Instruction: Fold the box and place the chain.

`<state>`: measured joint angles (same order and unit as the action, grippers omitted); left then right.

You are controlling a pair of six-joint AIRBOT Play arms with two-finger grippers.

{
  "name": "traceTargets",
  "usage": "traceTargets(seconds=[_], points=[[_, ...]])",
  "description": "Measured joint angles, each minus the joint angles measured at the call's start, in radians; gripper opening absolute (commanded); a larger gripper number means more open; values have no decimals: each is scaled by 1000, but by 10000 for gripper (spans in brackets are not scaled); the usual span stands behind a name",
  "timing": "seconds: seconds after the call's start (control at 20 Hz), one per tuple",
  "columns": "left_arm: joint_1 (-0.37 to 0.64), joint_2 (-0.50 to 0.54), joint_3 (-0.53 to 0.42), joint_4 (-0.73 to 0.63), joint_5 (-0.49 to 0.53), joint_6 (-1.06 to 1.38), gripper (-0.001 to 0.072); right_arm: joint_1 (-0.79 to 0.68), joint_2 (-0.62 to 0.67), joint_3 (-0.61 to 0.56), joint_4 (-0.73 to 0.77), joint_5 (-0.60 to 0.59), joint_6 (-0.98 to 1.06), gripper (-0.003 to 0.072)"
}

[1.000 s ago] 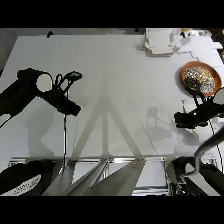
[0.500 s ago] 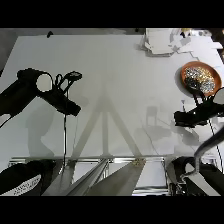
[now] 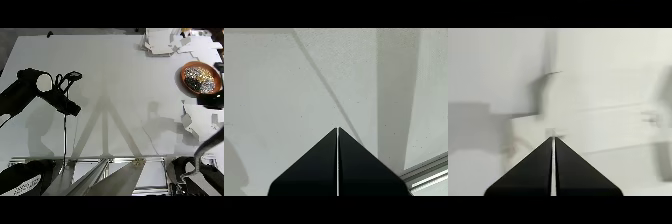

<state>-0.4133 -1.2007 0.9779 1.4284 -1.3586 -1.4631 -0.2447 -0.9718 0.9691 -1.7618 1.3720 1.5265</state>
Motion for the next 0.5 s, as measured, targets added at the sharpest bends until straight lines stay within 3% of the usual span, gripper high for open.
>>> traceTargets(seconds=[0.05,0.3,0.5], points=[[0,0,0,0,0,0,11,-50,-14,19,-54,-7,-5,545],[0,0,0,0,0,0,11,-286,-139,58,-181,-37,-62,545],[0,0,0,0,0,0,11,-372,-251,65,-230,-51,-122,527]])
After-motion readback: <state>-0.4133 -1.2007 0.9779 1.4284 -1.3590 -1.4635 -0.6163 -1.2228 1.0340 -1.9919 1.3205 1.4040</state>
